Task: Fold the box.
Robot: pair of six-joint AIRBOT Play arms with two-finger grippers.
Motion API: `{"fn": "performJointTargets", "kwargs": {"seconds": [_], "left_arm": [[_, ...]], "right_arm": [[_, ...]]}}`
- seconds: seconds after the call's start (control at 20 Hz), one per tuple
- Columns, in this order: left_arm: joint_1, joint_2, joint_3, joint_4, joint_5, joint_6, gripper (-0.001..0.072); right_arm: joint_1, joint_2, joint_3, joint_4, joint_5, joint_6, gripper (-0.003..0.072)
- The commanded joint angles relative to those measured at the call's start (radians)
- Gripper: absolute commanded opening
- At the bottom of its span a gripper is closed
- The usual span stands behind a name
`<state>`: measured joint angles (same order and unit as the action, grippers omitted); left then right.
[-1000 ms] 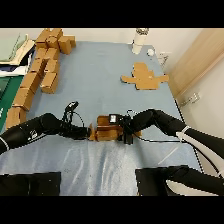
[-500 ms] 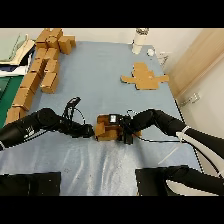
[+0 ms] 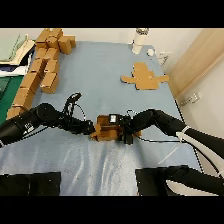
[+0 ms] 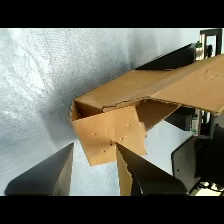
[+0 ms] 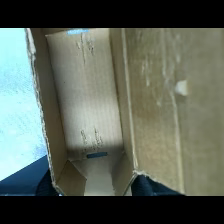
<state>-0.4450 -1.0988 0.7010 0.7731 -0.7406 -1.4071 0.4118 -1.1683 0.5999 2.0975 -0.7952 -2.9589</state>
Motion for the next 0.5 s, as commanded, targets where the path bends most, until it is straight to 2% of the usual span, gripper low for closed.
{"fn": "performJointTargets", "kwargs": {"seconds": [0.0,0.3,0.45], "left_arm": [[0.002,-0.012,0.007,-0.039,0.000,0.004,0.0550],[0.002,-0.042,0.006,-0.063,0.067,-0.001,0.0554],[-0.005,-0.062,0.010,-0.036,0.039,-0.023,0.0554]], "right_arm": [[0.001,0.000,-0.001,0.000,0.000,0.000,0.0463],[0.001,0.000,-0.001,0.000,0.000,0.000,0.0463],[0.001,0.000,-0.001,0.000,0.000,0.000,0.0463]]}}
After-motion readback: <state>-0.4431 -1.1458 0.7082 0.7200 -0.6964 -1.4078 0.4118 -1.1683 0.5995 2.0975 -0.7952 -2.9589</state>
